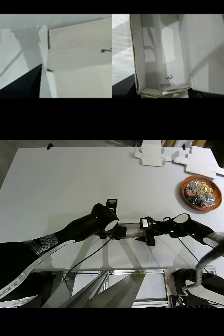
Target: Fold the box and place the chain.
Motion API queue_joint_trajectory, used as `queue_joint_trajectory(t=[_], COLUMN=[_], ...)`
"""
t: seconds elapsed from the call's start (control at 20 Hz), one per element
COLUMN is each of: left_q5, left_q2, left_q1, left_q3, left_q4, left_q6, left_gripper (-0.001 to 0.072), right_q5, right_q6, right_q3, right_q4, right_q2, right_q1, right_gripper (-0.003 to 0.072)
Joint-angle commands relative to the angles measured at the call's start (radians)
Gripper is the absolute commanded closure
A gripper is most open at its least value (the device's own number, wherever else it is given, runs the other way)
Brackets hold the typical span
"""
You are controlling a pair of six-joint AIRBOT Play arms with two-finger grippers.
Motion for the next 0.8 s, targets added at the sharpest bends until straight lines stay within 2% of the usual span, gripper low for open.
queue_joint_trajectory(t=[0.0,0.05,0.1,0.2,0.25,0.3,0.35,0.5,0.55,0.65,0.7,0.75], left_q5=[0.066,0.092,0.109,0.111,0.104,0.1,0.097,0.08,0.071,0.062,0.058,0.055], left_q2=[-0.008,-0.018,-0.029,-0.05,-0.058,-0.061,-0.061,-0.059,-0.054,-0.031,-0.012,0.008], left_q1=[0.004,0.008,0.01,0.015,0.015,0.015,0.015,0.023,0.026,0.036,0.045,0.055], left_q3=[-0.031,-0.031,-0.03,-0.03,-0.03,-0.03,-0.03,-0.029,-0.029,-0.029,-0.029,-0.029], left_q4=[-0.009,-0.017,-0.023,-0.048,-0.054,-0.055,-0.054,-0.062,-0.064,-0.064,-0.064,-0.064], left_q6=[-0.005,-0.016,-0.028,-0.027,-0.027,-0.027,-0.026,-0.026,-0.026,-0.019,-0.016,-0.005], left_gripper=[0.0331,0.0419,0.0452,0.0453,0.0501,0.0621,0.0709,0.0706,0.0642,0.0325,0.025,0.0246], right_q5=[0.0,0.0,0.0,0.0,0.0,0.0,0.0,0.0,0.0,0.0,0.0,0.0], right_q6=[0.0,0.0,0.0,0.0,0.0,0.0,0.0,0.0,0.0,0.0,0.0,0.0], right_q3=[0.0,0.0,0.0,0.0,0.0,0.0,0.0,0.0,0.0,0.0,0.0,0.0], right_q4=[0.0,0.0,0.0,0.0,0.0,0.0,0.0,0.0,0.0,0.0,0.0,0.0], right_q2=[0.001,0.001,0.001,0.001,0.001,0.001,0.001,0.001,0.001,0.001,0.001,0.001], right_q1=[0.0,0.0,0.0,0.0,0.0,0.0,0.0,0.0,0.0,0.0,0.0,0.0], right_gripper=[0.0288,0.0288,0.0288,0.0288,0.0288,0.0288,0.0288,0.0288,0.0288,0.0288,0.0288,0.0288])
